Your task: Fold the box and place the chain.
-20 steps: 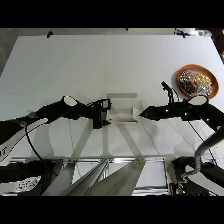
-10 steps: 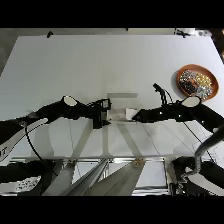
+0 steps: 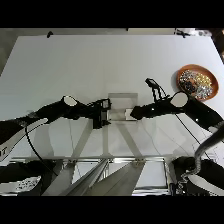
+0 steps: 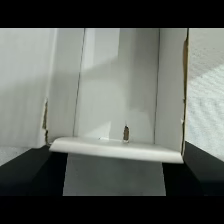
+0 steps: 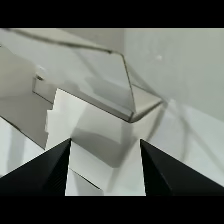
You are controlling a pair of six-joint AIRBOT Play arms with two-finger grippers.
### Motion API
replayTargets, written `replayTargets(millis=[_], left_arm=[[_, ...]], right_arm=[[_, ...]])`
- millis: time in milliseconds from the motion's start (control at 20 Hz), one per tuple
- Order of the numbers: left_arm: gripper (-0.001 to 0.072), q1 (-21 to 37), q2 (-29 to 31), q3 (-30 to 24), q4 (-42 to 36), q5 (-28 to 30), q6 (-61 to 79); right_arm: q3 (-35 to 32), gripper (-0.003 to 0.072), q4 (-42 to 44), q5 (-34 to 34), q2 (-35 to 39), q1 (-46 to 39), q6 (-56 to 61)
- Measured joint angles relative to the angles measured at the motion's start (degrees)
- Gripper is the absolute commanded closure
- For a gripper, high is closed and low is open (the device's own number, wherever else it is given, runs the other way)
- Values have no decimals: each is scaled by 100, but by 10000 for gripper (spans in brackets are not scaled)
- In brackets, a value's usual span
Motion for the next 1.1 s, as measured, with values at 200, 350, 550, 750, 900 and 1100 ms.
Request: replayTargets(millis=[200, 350, 550, 750, 900, 1100], left_arm=[[499, 0, 0, 0, -2, 2, -2], [499, 0, 2, 0, -4, 0, -4], [499, 0, 2, 0, -4, 0, -4], [499, 0, 2, 0, -2, 0, -7], [499, 0, 2, 0, -4, 0, -7], [499, 0, 2, 0, -4, 0, -7]], right_arm=[[166, 230, -1106, -42, -61, 435, 1134], [348, 231, -1582, -33, -251, 741, 1696], [811, 231, -2079, 153, -708, 1058, 2345], [1134, 231, -2634, 612, -1176, 1272, 3034], [1222, 237, -2861, 787, -1357, 1432, 3510], [1259, 303, -3108, 857, -1447, 1545, 3987]])
